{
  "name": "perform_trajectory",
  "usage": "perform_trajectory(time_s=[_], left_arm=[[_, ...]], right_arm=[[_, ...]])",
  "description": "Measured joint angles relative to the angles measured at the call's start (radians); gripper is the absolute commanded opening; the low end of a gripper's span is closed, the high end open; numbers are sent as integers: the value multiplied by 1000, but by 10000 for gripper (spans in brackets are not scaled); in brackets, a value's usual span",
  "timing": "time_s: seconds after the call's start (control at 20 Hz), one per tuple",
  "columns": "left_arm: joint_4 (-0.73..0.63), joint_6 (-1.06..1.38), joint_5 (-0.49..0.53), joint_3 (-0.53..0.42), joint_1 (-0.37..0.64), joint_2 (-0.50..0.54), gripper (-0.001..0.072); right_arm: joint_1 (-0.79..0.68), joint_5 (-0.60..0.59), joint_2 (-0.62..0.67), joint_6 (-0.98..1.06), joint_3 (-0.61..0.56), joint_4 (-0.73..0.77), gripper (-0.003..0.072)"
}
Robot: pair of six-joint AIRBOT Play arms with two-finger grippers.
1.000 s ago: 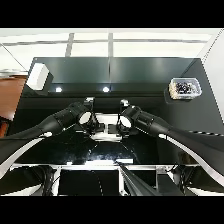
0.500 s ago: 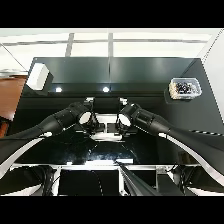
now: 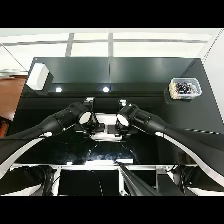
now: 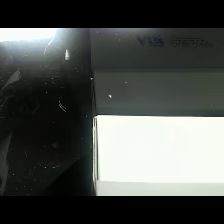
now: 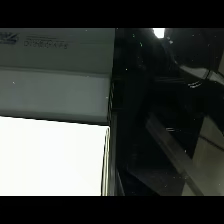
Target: Fold the box and place the chain.
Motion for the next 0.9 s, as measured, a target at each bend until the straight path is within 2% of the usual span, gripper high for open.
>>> perform_trajectory(time_s=[0.05, 0.1, 0.2, 0.5, 0.6, 0.65, 0.7, 0.9], left_arm=[[0, 0, 0, 0, 0, 0, 27], [0, -1, 0, 0, -2, 0, 27], [0, -3, 0, 0, -3, 0, 27], [1, -3, 0, 0, -7, 0, 27], [1, -2, 0, 0, -7, 0, 27], [1, -2, 0, 0, -7, 0, 27], [2, 0, 0, 0, -7, 0, 27], [2, 5, 1, 0, -7, 0, 27]], right_arm=[[0, -4, -2, 1, 0, -2, 104], [0, -12, -2, 4, 0, 1, 61], [0, -13, -3, 11, 0, -3, 24], [0, -22, -4, 10, 1, 2, 24], [0, -25, -4, 10, 2, 3, 33], [0, -27, -4, 10, 2, 3, 187], [0, -41, -4, 8, 3, 4, 211], [0, -30, 6, -36, 3, 26, 225]])
